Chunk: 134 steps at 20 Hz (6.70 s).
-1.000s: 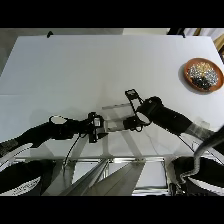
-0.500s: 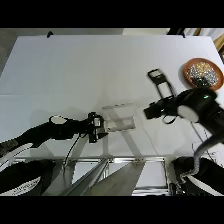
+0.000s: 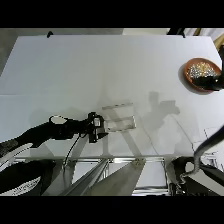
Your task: Fold the box and place the chain.
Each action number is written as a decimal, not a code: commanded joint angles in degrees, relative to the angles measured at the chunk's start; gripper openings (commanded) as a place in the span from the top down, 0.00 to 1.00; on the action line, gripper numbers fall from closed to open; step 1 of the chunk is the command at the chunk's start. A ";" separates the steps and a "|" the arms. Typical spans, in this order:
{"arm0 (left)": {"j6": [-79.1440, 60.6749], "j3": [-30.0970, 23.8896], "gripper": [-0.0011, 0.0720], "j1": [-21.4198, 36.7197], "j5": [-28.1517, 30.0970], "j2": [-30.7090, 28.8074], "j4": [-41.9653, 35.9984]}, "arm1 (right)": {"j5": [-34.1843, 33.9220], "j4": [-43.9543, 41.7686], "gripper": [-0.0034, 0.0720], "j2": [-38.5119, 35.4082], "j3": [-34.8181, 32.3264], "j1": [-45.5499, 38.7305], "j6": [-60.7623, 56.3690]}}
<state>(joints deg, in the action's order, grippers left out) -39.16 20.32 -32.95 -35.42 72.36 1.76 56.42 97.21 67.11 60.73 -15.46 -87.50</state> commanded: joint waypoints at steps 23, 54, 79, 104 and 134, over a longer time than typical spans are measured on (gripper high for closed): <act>-0.02 0.00 0.80 0.00 0.02 -0.04 0.02 | 4.46 -0.46 0.66 36.33 26.67 -10.99 6.56; -0.02 0.00 0.80 0.00 0.02 -0.04 0.02 | 11.93 -13.31 0.93 24.59 26.64 -11.74 17.81; -0.02 -0.02 0.80 0.00 0.02 -0.04 0.02 | 31.63 -31.69 0.93 -5.75 12.81 19.74 23.04; -0.02 0.00 0.80 0.00 0.02 -0.04 0.02 | -2.86 -35.12 0.93 -10.62 -11.10 55.06 19.80; -0.02 0.00 0.80 0.00 0.02 -0.04 0.02 | 2.12 -28.59 0.72 -11.08 -11.10 48.68 19.82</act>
<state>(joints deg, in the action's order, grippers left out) -39.16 20.32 -32.95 -35.40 72.36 1.76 54.37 65.12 62.96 49.65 38.13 -67.64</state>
